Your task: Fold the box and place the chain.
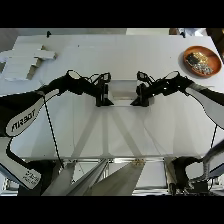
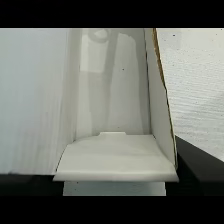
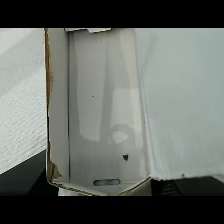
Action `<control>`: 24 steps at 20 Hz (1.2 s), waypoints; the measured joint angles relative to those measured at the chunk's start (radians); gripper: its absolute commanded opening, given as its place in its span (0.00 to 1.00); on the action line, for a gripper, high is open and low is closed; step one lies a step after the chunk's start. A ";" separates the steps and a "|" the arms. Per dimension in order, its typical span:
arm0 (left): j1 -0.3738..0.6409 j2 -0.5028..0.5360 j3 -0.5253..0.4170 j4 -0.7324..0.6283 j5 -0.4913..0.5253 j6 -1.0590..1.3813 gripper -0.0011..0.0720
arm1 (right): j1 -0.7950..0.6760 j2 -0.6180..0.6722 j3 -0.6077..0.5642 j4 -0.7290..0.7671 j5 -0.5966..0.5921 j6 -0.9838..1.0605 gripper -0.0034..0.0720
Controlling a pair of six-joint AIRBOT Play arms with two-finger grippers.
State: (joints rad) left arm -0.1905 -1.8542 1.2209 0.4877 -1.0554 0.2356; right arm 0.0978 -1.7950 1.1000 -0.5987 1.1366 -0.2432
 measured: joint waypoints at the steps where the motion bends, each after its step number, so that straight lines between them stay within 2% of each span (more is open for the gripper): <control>1: 0.000 0.000 0.000 0.002 0.000 0.000 0.67 | 0.000 0.000 0.000 0.000 0.000 0.000 0.65; 22: 0.000 0.001 0.000 0.006 0.004 -0.001 0.67 | 0.000 0.000 0.000 0.000 0.002 0.000 0.65; 24: 0.000 0.001 0.000 0.006 0.004 -0.001 0.67 | 0.000 0.000 0.000 0.000 0.003 0.000 0.71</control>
